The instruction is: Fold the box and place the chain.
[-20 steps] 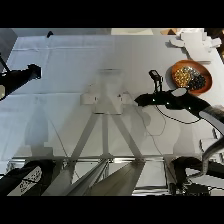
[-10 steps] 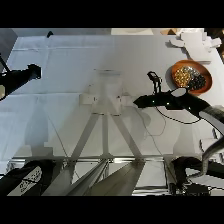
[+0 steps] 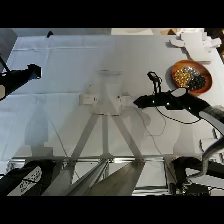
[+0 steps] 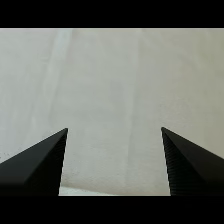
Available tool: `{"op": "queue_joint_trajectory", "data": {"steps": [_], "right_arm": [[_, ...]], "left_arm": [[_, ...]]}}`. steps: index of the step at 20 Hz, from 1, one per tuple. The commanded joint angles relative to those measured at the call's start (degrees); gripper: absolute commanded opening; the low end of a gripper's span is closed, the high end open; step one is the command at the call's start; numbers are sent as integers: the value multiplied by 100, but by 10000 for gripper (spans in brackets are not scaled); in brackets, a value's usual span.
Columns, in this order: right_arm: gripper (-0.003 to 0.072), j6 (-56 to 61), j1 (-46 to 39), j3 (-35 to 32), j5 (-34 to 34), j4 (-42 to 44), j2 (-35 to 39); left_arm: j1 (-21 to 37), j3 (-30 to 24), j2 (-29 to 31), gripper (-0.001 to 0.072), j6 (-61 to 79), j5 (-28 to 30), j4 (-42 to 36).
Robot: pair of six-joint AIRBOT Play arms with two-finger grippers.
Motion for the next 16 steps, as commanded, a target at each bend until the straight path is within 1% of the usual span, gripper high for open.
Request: {"op": "queue_joint_trajectory", "data": {"steps": [1, 3, 5, 8, 9, 10, 11, 13, 15, 16], "right_arm": [[16, 2, 4, 0, 2, 2, 0], [16, 2, 4, 0, 2, 2, 0], [16, 2, 4, 0, 2, 2, 0], [16, 2, 4, 0, 2, 2, 0], [16, 2, 4, 0, 0, 2, 0], [16, 2, 4, 0, 0, 2, 0], [16, 2, 4, 0, 2, 2, 0], [17, 2, 4, 0, 2, 2, 0], [17, 2, 7, 0, 2, 2, 0], [17, 2, 7, 0, 0, 2, 0]], "left_arm": [[7, 7, 4, 644, 9, 31, 20], [7, 7, 0, 638, 7, 103, 15], [-63, 7, -4, 638, 70, 57, 20], [-439, 50, -140, 640, 1246, -81, 9], [-566, 188, -282, 641, 1545, -313, -33], [-671, 417, -476, 641, 1757, -704, -125], [-765, 763, -739, 643, 2050, -1268, -339], [-885, 1506, -1327, 645, 2968, -2396, -1126], [-988, 2120, -1843, 646, 4164, -3209, -2009], [-1056, 2345, -2048, 646, 4760, -3471, -2315]]}}
